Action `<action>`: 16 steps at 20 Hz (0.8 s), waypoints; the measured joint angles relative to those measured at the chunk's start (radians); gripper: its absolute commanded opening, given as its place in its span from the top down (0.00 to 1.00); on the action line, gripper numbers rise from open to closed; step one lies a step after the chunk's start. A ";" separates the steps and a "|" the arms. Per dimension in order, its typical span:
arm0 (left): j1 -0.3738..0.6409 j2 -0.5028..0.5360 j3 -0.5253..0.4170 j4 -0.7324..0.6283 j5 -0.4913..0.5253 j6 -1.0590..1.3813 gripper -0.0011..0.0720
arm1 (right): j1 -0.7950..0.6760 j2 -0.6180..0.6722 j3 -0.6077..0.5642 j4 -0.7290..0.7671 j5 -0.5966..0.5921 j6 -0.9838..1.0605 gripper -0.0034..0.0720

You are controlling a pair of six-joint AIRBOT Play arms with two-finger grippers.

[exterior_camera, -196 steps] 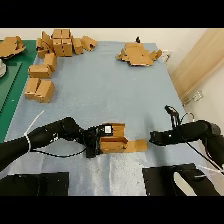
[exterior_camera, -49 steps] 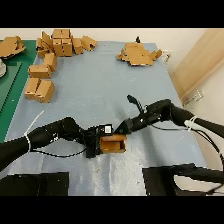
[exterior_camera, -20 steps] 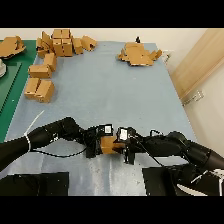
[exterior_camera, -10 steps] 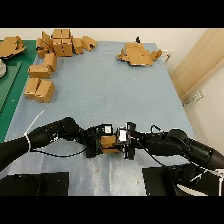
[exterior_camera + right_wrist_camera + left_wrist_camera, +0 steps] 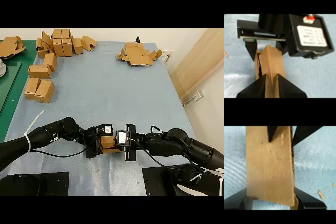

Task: Fold the box.

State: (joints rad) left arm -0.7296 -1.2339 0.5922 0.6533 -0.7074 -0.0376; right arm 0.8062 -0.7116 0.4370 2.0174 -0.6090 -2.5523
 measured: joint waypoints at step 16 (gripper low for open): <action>0.000 0.000 0.000 0.000 0.000 0.001 0.46 | -0.003 0.024 0.011 0.008 -0.078 0.079 0.47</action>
